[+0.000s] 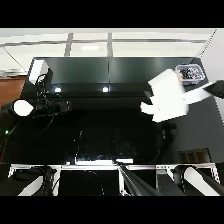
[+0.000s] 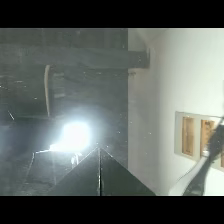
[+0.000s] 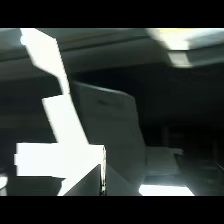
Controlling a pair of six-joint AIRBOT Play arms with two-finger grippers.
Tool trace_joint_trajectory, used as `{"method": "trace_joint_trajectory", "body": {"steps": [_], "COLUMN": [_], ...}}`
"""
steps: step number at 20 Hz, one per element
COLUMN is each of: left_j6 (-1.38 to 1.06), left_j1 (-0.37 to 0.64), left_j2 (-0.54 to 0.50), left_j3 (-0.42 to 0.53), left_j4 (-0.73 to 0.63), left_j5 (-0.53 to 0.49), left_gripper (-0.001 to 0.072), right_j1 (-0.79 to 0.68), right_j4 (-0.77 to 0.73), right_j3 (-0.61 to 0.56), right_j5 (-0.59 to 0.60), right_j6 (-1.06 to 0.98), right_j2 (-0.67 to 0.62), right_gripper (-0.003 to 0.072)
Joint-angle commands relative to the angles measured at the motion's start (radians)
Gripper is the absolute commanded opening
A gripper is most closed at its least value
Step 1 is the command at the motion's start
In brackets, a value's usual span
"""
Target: Fold the box and place the chain.
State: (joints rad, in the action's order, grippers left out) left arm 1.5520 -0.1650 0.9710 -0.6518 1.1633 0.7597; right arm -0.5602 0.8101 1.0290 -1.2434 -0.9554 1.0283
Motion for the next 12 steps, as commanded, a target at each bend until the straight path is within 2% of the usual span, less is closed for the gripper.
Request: {"method": "trace_joint_trajectory", "body": {"steps": [1,7,10,12], "left_j6": [-0.001,-0.001,0.000,0.000], "left_j1": [-0.025,-0.090,-0.107,-0.109], "left_j2": [0.002,0.021,0.032,0.043], "left_j3": [0.001,0.001,0.001,0.001], "left_j4": [0.003,0.003,0.002,0.002], "left_j5": [-0.005,-0.009,-0.019,-0.019], "left_gripper": [0.0029,0.0029,0.0029,0.0029], "right_j1": [0.175,0.441,0.506,0.498], "right_j4": [-0.031,-0.036,-0.054,-0.034], "right_j3": [-0.107,-0.418,-0.435,-0.414], "right_j5": [0.026,0.346,0.424,0.419], "right_j6": [-0.106,-0.222,-0.226,-0.226], "right_j2": [-0.132,-0.251,-0.251,-0.251], "right_gripper": [0.0025,0.0025,0.0025,0.0025]}}
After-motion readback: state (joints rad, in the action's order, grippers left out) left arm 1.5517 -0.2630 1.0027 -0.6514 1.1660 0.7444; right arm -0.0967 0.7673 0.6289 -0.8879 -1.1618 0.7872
